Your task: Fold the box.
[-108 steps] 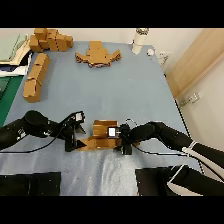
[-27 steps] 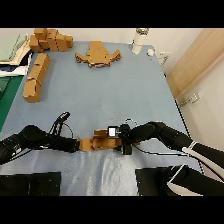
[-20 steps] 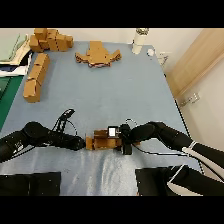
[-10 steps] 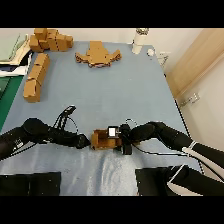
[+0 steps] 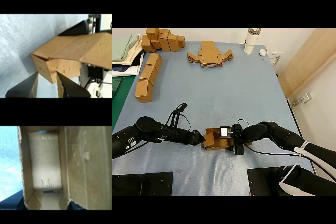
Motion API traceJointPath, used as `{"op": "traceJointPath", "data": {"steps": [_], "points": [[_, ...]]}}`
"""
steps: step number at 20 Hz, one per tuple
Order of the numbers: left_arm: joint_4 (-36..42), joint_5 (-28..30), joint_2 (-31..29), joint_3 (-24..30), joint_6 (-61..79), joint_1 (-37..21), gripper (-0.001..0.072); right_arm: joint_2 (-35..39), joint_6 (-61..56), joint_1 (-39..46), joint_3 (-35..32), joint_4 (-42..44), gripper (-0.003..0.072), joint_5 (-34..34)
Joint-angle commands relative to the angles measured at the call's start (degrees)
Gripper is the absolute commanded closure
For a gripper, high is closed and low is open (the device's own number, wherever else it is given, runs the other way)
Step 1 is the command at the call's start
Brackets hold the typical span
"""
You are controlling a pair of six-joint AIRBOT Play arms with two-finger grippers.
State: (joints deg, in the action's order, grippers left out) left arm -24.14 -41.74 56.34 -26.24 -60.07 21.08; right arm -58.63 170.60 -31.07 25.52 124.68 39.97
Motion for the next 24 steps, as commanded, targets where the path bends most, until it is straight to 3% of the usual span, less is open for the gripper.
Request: {"op": "traceJointPath", "data": {"steps": [1,5,11,18,24], "points": [[1.9,3.3,0.2,0.0,-1.6,0.0,0.0233,0.0,0.0,0.0,0.0,0.0,0.0105,0.0],[1.1,4.0,0.2,-0.5,-8.2,1.6,0.0233,0.0,0.0,0.0,0.0,0.0,0.0105,0.0],[-30.4,5.0,1.6,-9.0,-43.1,13.7,0.0233,0.0,0.0,0.0,0.0,0.0,0.0105,0.0],[-47.8,-5.2,11.0,-21.1,-64.6,23.3,0.0233,0.0,0.0,0.0,0.0,0.0,0.0105,0.0],[-49.6,-8.2,11.9,-22.4,-70.5,23.7,0.0233,0.0,0.0,0.0,0.0,0.0,0.0105,0.0]]}}
